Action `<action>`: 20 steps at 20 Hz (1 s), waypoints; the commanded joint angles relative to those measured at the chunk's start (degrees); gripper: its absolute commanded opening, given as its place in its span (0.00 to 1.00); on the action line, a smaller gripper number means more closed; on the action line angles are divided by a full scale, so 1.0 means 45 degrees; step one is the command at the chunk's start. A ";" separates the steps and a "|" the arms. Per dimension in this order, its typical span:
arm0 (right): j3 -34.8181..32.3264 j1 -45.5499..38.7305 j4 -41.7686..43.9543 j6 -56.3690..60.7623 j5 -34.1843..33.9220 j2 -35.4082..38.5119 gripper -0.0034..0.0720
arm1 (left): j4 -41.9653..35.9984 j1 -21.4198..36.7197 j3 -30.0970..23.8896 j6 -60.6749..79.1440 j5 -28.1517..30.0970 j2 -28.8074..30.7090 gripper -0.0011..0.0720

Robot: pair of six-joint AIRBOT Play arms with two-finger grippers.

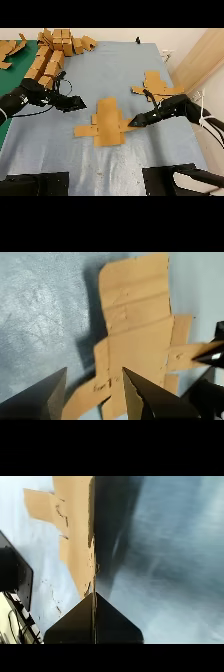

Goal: Fold the box.

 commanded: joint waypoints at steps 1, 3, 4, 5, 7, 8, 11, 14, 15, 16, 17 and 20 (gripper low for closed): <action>-0.1379 0.1525 0.1020 -0.0928 0.1452 0.1787 0.05 | -0.2147 0.0738 0.0010 0.2059 -0.1297 -0.1205 0.73; -0.1705 0.2006 0.0996 -0.0928 0.1632 0.2565 0.05 | -0.2297 0.0787 0.0010 0.2535 -0.1341 -0.1870 0.85; -0.1724 0.2113 0.0957 -0.0918 0.1627 0.2832 0.05 | -0.2302 0.0787 0.0010 0.2701 -0.1355 -0.2132 0.85; -0.1724 0.2118 0.0971 -0.0908 0.1632 0.3021 0.05 | -0.2385 0.0772 0.0010 0.2827 -0.1394 -0.2390 0.85; -0.1724 0.2118 0.0967 -0.0894 0.1617 0.3118 0.05 | -0.3279 0.0772 0.0010 0.3701 -0.1603 -0.2856 0.85; -0.1724 0.2118 0.0967 -0.0894 0.1622 0.3099 0.05 | -0.4075 0.0772 0.0010 0.4381 -0.1792 -0.3084 0.85; -0.1724 0.2118 0.0957 -0.0894 0.1651 0.3099 0.05 | -0.5843 0.0772 0.0058 0.6115 -0.2686 -0.3832 0.85; -0.1724 0.2118 0.0957 -0.0860 0.1681 0.3099 0.05 | -0.6008 0.0772 0.0287 0.6975 -0.3745 -0.4609 0.85; -0.1724 0.2118 0.0947 -0.0797 0.1685 0.3099 0.05 | -0.6076 0.0772 0.0408 0.7261 -0.4294 -0.4847 0.85; -0.1724 0.2118 0.0918 -0.0641 0.1724 0.3099 0.05 | -0.6300 0.0772 0.0491 0.7718 -0.4896 -0.5022 0.85; -0.1724 0.2118 0.0869 -0.0622 0.1758 0.3099 0.05 | -0.6611 0.0772 0.0563 0.8213 -0.5503 -0.5139 0.82; -0.1724 0.2118 0.0865 -0.0423 0.1763 0.3099 0.05 | -0.6912 0.0772 0.0733 0.9228 -0.6688 -0.5183 0.81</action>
